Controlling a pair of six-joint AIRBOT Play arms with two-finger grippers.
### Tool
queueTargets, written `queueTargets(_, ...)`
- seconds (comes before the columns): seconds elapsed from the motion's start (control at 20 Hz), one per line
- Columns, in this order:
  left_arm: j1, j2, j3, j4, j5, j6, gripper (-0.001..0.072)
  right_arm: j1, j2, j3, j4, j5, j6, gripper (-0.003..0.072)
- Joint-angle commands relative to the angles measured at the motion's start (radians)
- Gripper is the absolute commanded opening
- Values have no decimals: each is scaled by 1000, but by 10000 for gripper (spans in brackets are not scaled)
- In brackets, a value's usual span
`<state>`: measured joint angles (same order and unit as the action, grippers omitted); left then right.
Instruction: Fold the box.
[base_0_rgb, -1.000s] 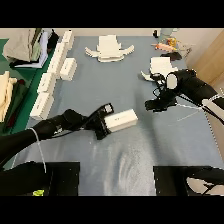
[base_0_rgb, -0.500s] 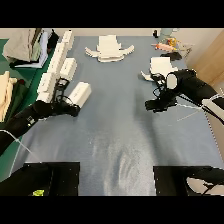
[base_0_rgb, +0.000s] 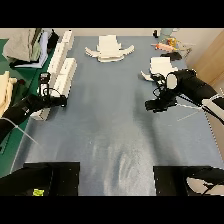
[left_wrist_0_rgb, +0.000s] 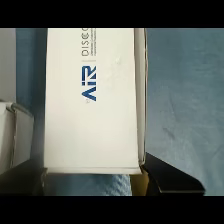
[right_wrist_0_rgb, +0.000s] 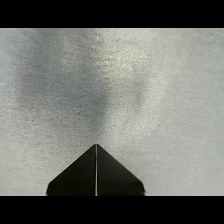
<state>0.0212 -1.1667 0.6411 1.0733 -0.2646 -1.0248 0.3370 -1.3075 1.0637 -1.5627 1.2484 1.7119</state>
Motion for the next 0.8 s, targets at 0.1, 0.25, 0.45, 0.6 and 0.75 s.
queueTargets(0.1, 5, -234, 219, 5, -19, -25, 520, 0, 0, 1, 0, 0, 0, 7)
queueTargets(0.25, 5, -354, 368, 4, -71, -26, 519, 0, 0, 1, 0, 0, 0, 7)
queueTargets(0.45, 5, -481, 539, 5, -105, -69, 519, 0, 0, 1, 0, 0, 0, 6)
queueTargets(0.6, 5, -546, 627, 5, -130, -70, 519, 0, 0, 1, 0, 0, 0, 7)
queueTargets(0.75, 5, -587, 681, 6, -131, -70, 520, 0, 0, 1, 0, 0, 0, 7)
